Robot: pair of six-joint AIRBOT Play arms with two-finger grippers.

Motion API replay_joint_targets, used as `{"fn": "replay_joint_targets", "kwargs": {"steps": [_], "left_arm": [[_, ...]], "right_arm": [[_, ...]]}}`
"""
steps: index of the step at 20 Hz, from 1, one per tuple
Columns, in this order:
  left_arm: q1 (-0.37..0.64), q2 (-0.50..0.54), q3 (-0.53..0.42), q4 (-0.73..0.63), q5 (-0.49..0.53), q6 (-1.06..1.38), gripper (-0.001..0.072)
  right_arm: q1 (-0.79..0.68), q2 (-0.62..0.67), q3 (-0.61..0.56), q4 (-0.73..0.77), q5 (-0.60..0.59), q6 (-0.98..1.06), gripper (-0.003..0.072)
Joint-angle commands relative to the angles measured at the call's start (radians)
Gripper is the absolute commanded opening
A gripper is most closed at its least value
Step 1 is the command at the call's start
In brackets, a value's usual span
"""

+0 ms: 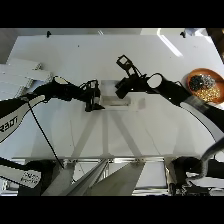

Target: Fold the box and place the chain.

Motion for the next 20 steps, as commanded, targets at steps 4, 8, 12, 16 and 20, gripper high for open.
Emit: {"fn": "replay_joint_targets", "kwargs": {"steps": [4,8,12,16,20], "left_arm": [[0.001,0.0,0.0,0.0,0.0,0.0,0.0374],[0.001,0.0,0.0,0.0,0.0,0.0,0.0374],[0.001,0.0,0.001,0.0,0.0,0.0,0.0374],[0.001,0.0,0.0,0.0,0.0,0.0,0.0374],[0.001,0.0,0.0,0.0,0.0,0.0,0.0374]], "right_arm": [[-0.035,0.207,0.001,-0.248,0.277,0.0,0.001],[-0.096,0.208,-0.005,-0.476,0.517,0.0,0.0068],[-0.131,0.106,-0.014,-0.496,0.496,-0.117,0.0277],[-0.131,0.019,-0.014,-0.491,0.4,-0.236,0.0363],[-0.131,-0.028,-0.014,-0.445,0.396,-0.335,0.0363]]}}
